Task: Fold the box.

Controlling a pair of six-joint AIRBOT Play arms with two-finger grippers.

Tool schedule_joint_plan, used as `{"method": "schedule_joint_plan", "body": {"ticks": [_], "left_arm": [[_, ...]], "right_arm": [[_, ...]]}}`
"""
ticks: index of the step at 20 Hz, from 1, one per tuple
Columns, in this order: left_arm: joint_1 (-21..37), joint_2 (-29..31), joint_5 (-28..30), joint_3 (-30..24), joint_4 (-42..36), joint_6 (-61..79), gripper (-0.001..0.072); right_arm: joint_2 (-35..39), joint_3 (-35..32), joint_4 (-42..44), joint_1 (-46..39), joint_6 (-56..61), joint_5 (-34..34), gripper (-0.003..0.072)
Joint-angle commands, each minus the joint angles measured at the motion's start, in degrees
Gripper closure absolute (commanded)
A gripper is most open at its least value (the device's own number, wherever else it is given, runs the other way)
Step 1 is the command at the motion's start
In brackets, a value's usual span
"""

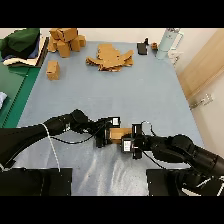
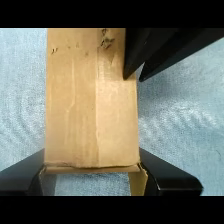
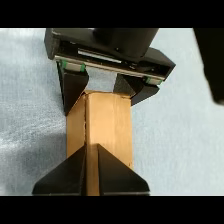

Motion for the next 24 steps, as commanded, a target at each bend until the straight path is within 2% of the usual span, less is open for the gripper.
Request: {"method": "schedule_joint_plan", "body": {"ticks": [1, 7, 8, 9, 14, 24], "left_arm": [[0.0, 0.0, 0.0, 0.0, 0.0, 0.0, 0.0116], [0.0, 0.0, 0.0, 0.0, 0.0, 0.0, 0.0116], [0.0, 0.0, 0.0, 0.0, 0.0, 0.0, 0.0116], [0.0, 0.0, 0.0, 0.0, 0.0, 0.0, 0.0117], [0.0, 0.0, 0.0, 0.0, 0.0, 0.0, 0.0117], [0.0, 0.0, 0.0, 0.0, 0.0, 0.0, 0.0116]], "right_arm": [[1.1, 0.4, 0.5, 0.0, 0.0, 1.0, 0.0583], [1.7, 1.2, 0.2, -1.5, 0.0, 1.1, 0.0607], [1.0, 1.2, 0.2, -1.5, 0.0, 1.1, 0.0623], [0.1, 1.2, 0.3, -1.5, 0.0, 1.1, 0.0673], [-2.9, 1.2, 1.9, -1.4, 0.0, 0.0, 0.0673], [-2.8, 0.8, 1.6, -1.4, 0.0, 0.1, 0.0673]]}}
